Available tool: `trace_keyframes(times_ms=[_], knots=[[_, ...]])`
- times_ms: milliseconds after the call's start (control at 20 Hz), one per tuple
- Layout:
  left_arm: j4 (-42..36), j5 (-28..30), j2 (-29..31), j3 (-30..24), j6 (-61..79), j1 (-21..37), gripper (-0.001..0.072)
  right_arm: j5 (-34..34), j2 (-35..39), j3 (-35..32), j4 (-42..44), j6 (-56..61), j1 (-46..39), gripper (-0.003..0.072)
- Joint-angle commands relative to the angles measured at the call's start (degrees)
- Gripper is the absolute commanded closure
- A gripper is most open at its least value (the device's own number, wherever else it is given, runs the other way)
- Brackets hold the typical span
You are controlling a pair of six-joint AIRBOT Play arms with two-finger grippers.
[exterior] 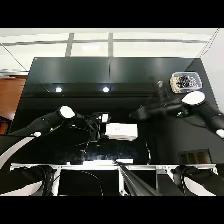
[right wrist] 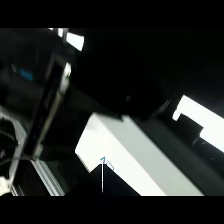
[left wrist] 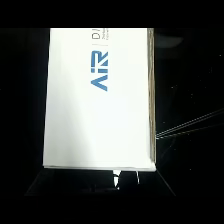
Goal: Fold the box and place the chain.
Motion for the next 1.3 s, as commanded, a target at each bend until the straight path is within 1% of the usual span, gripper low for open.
trace_keyframes(times_ms=[0, 150, 200, 250, 300, 350, 400, 550, 650, 700, 750, 850, 1050, 1150, 1250], knots=[[-0.02, -0.07, 0.02, 0.02, -0.11, 0.00, 0.0264, 3.48, 2.97, 4.57, -2.80, 0.63, -9.64, 0.0677], [-0.02, 0.04, 0.22, 0.07, -0.48, 0.04, 0.0260, 3.06, 2.99, 5.33, -10.03, 1.75, -16.72, 0.0677], [-0.02, 0.20, 0.52, 0.09, -0.48, 0.11, 0.0195, 2.58, 2.99, 5.33, -13.77, 3.56, -18.53, 0.0676], [-0.02, 0.31, 0.98, 0.17, -0.50, 0.11, 0.0037, 2.32, 2.99, 5.33, -16.55, 5.14, -20.00, 0.0676], [0.07, 0.90, 1.66, 0.33, -1.77, 0.13, -0.0007, 2.49, 3.02, 5.35, -18.25, 5.62, -21.29, 0.0676], [0.52, 1.68, 2.60, 0.57, -4.50, 0.13, -0.0007, 2.91, 3.02, 5.33, -18.73, 5.64, -22.16, 0.0676], [2.64, 1.53, 3.74, 1.03, -6.91, 0.22, -0.0008, 3.06, 3.02, 5.33, -18.71, 5.64, -22.64, 0.0676], [12.57, 0.94, 8.70, 2.29, -18.78, 0.24, -0.0007, 3.28, 3.02, 5.33, -18.71, 5.64, -22.71, 0.0676], [17.66, -2.21, 11.89, 3.32, -25.77, 0.24, -0.0006, 3.30, 3.02, 5.33, -18.69, 5.62, -22.71, 0.0676], [18.58, -4.15, 13.07, 3.93, -28.24, 0.24, -0.0006, 3.19, 3.02, 5.33, -18.69, 5.57, -22.71, 0.0675], [18.84, -5.40, 13.90, 4.42, -30.32, 0.24, -0.0005, 2.91, 3.02, 5.33, -18.67, 5.55, -22.71, 0.0676], [18.23, -5.66, 14.38, 4.87, -32.15, 0.17, -0.0005, 2.93, 3.02, 5.33, -17.84, 5.55, -22.69, 0.0676], [11.82, -1.40, 14.14, 4.87, -32.06, -1.77, -0.0004, 4.15, 3.04, 5.33, -16.31, 5.27, -22.69, 0.0675], [11.28, 0.11, 12.87, 4.90, -31.91, -4.24, -0.0004, 4.07, 3.04, 5.33, -16.31, 5.14, -22.69, 0.0675], [11.30, 0.22, 9.88, 5.90, -30.34, -6.84, -0.0003, 3.93, 3.04, 5.33, -16.28, 4.83, -22.71, 0.0675]])
